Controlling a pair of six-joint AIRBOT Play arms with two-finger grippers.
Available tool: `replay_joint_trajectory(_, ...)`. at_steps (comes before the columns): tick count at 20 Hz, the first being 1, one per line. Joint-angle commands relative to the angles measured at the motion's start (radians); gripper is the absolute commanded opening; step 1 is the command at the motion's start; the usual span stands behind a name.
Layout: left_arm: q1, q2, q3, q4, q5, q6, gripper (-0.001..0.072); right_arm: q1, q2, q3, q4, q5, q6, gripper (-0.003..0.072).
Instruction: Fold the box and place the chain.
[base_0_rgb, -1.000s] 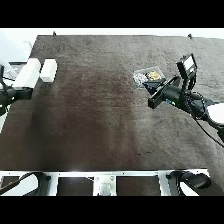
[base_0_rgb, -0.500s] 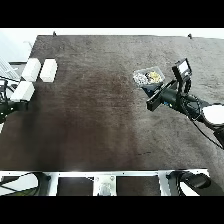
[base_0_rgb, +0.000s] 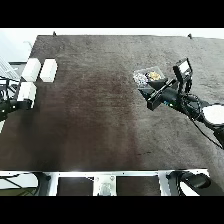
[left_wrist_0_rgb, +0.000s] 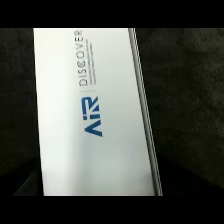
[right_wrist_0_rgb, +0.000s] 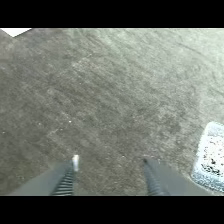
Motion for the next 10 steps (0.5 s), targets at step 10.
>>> replay_joint_trajectory(10, 0.000, 0.319, 0.119, 0.222, -0.303, -0.275, 0.0621, -0.012, 0.045, 0.000, 0.000, -0.006, 0.116, 0.0523)
